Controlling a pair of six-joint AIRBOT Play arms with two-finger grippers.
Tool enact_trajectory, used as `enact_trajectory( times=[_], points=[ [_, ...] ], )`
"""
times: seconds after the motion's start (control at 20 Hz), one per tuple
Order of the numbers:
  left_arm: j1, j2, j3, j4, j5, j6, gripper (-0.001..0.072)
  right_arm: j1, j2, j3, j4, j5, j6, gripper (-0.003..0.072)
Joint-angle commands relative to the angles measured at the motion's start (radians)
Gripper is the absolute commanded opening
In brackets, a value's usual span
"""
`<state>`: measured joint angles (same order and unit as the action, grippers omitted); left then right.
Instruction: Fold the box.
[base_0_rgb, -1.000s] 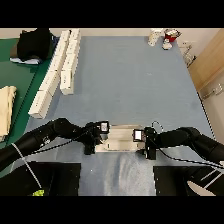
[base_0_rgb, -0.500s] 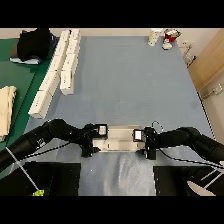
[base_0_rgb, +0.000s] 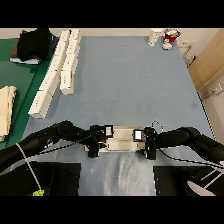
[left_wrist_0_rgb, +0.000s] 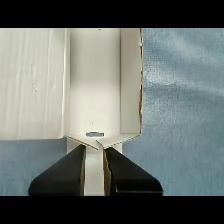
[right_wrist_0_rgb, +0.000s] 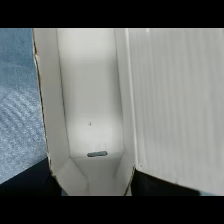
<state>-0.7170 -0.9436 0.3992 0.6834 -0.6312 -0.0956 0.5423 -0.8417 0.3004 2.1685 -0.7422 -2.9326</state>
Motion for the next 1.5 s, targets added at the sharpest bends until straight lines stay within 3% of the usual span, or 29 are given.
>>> enact_trajectory(
  times=[0.0,0.55,0.6,0.65,0.7,0.85,0.9,1.0,1.05,1.2,1.45],
  points=[
    [-0.028,-0.024,0.002,-0.061,0.053,0.010,0.0175,0.001,0.000,0.001,0.000,0.000,0.000,0.0510],
    [-0.032,-0.044,0.007,-0.139,0.073,0.028,0.0178,0.001,0.000,0.000,0.000,0.000,0.000,0.0510],
    [-0.032,-0.044,0.007,-0.139,0.071,0.027,0.0222,0.001,0.000,0.000,0.000,0.000,0.000,0.0510],
    [-0.032,-0.044,0.006,-0.139,0.071,0.027,0.0471,0.001,0.000,0.000,0.000,0.000,0.000,0.0510],
    [-0.032,-0.044,0.006,-0.138,0.071,0.019,0.0542,0.001,0.000,0.001,0.000,0.000,0.000,0.0510],
    [-0.031,-0.044,0.006,-0.138,0.071,-0.004,0.0543,0.001,0.000,0.000,0.000,0.000,0.000,0.0510],
    [-0.032,-0.044,0.006,-0.138,0.070,-0.010,0.0522,0.001,0.000,0.000,0.000,0.000,0.000,0.0510],
    [-0.029,-0.039,0.006,-0.118,0.043,-0.011,0.0048,0.001,0.000,0.000,0.000,0.000,0.000,0.0510],
    [-0.030,-0.028,0.006,-0.073,0.029,-0.058,0.0013,0.001,0.000,0.001,0.000,0.000,0.000,0.0509],
    [-0.029,0.019,0.007,0.124,-0.003,-0.386,0.0013,0.001,0.000,0.000,0.000,0.001,0.000,0.0509],
    [-0.029,0.166,0.032,0.344,-0.164,-0.898,0.0013,0.001,0.000,0.001,0.000,0.001,0.000,0.0510]
  ],
)
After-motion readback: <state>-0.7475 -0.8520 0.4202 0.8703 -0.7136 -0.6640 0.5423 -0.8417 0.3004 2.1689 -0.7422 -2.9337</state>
